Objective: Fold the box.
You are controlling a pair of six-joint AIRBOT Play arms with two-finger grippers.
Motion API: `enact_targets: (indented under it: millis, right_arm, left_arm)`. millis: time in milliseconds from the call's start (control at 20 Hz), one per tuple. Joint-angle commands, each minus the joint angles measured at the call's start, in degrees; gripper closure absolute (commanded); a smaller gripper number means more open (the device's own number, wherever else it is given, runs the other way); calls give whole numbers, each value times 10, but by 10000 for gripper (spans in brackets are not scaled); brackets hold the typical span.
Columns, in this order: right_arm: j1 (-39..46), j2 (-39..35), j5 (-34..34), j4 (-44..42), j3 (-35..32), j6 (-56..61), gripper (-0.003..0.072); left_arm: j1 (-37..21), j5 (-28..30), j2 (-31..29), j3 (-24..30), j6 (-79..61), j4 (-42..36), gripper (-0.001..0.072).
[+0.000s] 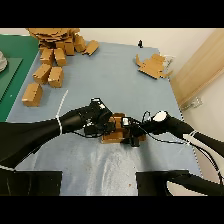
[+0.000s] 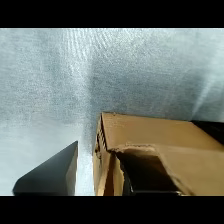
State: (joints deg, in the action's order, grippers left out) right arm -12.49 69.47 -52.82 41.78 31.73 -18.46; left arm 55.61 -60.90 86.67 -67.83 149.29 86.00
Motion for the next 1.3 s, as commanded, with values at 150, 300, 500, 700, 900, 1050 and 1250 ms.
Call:
enact_targets:
  millis: [150, 300, 500, 700, 900, 1050, 1250]
  right_arm:
    - [0, 0, 0, 0, 0, 0, 192]
    - [0, 0, 0, 0, 0, 0, 192]
    - [0, 0, 0, 0, 0, 0, 192]
    - [0, 0, 0, 0, 0, 0, 192]
    - [0, 0, 0, 0, 0, 0, 192]
    - [0, 0, 0, 0, 0, 0, 192]
    - [0, 0, 0, 0, 0, 0, 192]
  left_arm:
    - [1, -9, 10, -8, -62, 10, 387]
    - [2, 5, 10, -8, -76, -22, 388]
    - [2, 7, 31, -25, -127, -70, 388]
    - [2, -20, 47, -38, -130, -73, 388]
    - [2, -37, 54, -38, -121, -45, 433]
    - [5, -34, 57, -38, -120, -34, 672]
    - [5, -21, 57, -38, -118, -35, 699]
